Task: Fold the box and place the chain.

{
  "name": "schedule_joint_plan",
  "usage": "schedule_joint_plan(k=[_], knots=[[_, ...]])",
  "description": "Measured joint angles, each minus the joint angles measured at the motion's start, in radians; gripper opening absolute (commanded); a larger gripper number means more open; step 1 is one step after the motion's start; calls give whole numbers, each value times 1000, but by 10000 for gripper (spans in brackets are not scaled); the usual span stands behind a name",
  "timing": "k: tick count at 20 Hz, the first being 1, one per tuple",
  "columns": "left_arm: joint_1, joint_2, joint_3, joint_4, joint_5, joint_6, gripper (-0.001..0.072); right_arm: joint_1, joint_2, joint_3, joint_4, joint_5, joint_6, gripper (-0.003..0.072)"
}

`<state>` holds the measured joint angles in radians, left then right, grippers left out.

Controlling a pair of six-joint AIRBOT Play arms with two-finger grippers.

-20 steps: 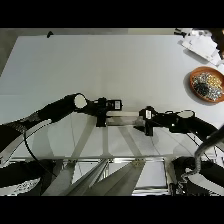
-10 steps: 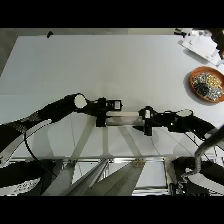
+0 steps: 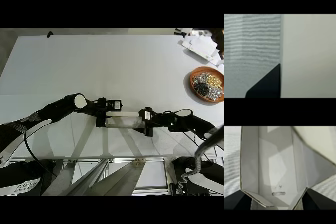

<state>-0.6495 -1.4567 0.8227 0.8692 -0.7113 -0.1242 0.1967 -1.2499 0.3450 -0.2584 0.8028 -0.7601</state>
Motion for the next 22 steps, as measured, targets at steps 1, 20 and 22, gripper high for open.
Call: schedule_joint_plan(k=[1,20,22], knots=[[0,0,0,0,0,0,12,0,-1,6,-2,1,2,633],[0,0,0,0,-1,1,12,0,-59,68,-105,48,88,461],[0,0,0,0,-1,1,12,0,-61,69,-114,40,89,461]])
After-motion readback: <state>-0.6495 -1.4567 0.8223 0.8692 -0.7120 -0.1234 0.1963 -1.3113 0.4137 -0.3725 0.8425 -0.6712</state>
